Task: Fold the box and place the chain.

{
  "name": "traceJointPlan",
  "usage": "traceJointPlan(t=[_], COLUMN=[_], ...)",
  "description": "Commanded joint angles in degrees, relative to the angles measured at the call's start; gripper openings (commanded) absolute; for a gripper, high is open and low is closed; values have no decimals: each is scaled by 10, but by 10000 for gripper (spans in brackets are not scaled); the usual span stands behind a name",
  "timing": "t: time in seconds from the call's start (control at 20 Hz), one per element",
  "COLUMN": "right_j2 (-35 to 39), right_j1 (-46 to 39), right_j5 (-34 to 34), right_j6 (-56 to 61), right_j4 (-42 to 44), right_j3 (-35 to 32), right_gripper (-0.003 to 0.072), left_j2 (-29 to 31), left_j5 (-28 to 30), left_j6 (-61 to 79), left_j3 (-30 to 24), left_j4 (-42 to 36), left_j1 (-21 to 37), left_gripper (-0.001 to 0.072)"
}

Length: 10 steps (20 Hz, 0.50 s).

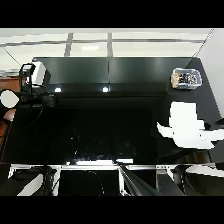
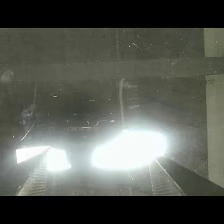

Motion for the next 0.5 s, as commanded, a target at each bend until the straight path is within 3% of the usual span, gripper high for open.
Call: traceJointPlan(t=[0.0, 0.1, 0.15, 0.25, 0.3, 0.35, 0.45], right_j2=[-34, -34, -33, -33, -33, -33, -22], right_j1=[-5, -5, -4, -4, -4, -4, 5], right_j5=[80, 94, 100, 111, 119, 137, 152], right_j6=[-64, -67, -67, -66, -66, -67, -67], right_j4=[-7, -10, -10, -10, -9, -2, 23], right_j3=[5, 5, 5, 5, 5, 4, 3], right_gripper=[720, 720, 657, 391, 178, 19, 14], left_j2=[-1, -1, -1, -1, -1, -1, -1], left_j5=[2, 2, 1, 1, 1, 1, 1], left_j6=[0, 0, 0, 0, 0, 0, 0], left_j3=[0, 0, 0, 0, 0, 0, 0], left_j4=[-12, -14, -14, -14, -14, -14, -14], left_j1=[0, 0, 0, 0, 0, 0, 0], left_gripper=[713, 713, 713, 713, 713, 713, 713])
